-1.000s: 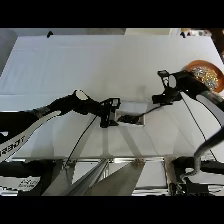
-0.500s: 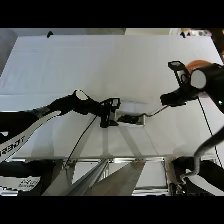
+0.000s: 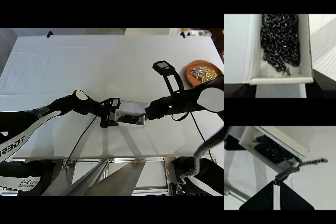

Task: Fold the box and place the chain.

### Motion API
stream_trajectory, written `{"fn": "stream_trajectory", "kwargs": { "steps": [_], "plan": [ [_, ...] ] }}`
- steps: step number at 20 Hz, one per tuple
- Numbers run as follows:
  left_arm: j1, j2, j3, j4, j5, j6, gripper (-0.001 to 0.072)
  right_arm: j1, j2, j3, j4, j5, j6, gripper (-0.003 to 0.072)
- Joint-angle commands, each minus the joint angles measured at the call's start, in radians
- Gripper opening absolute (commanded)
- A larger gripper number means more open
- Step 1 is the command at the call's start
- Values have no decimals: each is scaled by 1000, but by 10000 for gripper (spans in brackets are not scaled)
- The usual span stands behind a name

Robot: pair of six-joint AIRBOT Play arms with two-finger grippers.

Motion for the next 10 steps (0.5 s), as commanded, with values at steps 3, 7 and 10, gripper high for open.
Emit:
{"fn": "stream_trajectory", "kwargs": {
  "steps": [3, 7, 10],
  "plan": [
    [0, 1, 1, 0, 0, 0, 211, 85, 4, 1, 34, -245, 43, 20],
    [0, 1, 1, 0, 0, 0, 211, 113, 2, 1, 108, -349, 43, 20],
    [0, 1, 1, 0, 0, 0, 211, 131, 2, 1, 127, -422, 42, 20]
  ]
}}
